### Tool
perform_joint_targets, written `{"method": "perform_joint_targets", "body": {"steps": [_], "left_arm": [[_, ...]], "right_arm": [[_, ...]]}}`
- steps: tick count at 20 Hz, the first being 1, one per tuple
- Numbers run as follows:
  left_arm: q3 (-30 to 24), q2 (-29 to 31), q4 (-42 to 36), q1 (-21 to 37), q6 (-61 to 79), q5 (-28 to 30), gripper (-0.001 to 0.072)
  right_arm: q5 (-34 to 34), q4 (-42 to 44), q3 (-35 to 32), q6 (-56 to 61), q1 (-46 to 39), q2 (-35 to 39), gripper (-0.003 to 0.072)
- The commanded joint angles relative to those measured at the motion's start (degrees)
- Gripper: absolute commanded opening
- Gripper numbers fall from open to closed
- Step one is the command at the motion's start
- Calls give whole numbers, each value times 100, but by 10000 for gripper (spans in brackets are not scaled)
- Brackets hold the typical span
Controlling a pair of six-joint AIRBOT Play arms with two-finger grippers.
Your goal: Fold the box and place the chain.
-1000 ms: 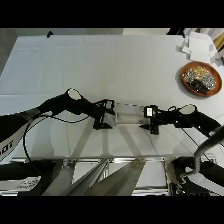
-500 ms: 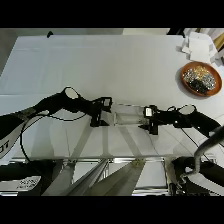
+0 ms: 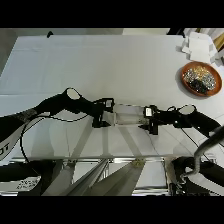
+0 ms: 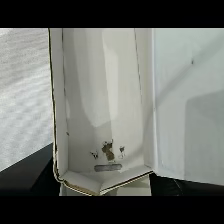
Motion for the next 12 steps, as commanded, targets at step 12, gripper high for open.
{"method": "perform_joint_targets", "body": {"steps": [12], "left_arm": [[0, -247, -470, -326, 46, 142, 709]], "right_arm": [[2, -2, 4, 0, -2, 2, 401]]}}
